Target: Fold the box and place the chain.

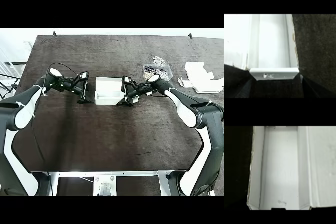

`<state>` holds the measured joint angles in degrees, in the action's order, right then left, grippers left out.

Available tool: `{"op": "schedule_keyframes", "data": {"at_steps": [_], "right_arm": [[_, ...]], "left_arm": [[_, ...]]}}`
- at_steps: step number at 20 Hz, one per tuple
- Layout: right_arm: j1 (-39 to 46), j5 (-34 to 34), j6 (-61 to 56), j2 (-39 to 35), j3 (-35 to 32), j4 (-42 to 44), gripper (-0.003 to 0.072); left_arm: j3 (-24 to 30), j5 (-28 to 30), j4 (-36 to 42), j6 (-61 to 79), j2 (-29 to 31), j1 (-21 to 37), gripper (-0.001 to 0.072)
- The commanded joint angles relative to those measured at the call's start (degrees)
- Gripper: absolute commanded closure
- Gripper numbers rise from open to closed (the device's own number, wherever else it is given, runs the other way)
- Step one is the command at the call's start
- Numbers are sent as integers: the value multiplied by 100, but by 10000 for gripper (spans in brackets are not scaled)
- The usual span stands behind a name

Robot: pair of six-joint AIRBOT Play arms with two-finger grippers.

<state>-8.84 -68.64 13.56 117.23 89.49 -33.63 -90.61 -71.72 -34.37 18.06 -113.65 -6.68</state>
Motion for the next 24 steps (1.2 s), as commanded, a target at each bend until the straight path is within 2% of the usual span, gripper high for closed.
{"op": "schedule_keyframes", "data": {"at_steps": [1, 11, 14, 20, 24], "right_arm": [[-7, 0, -2, 0, 0, 0, 166], [-7, 0, -2, 0, 0, 2, 166], [-7, 0, -2, 0, 0, 2, 166], [-7, 0, -2, 0, 0, 2, 166], [-4, 0, 0, 0, 0, 2, 166]], "left_arm": [[2, -81, 63, 179, -7, 0, -11], [2, 52, 535, 452, -162, -7, -11], [2, 85, 476, 452, -190, -7, -10], [0, 214, -212, 295, -188, 50, -10], [-11, 66, 59, 315, -177, 212, -10]]}}
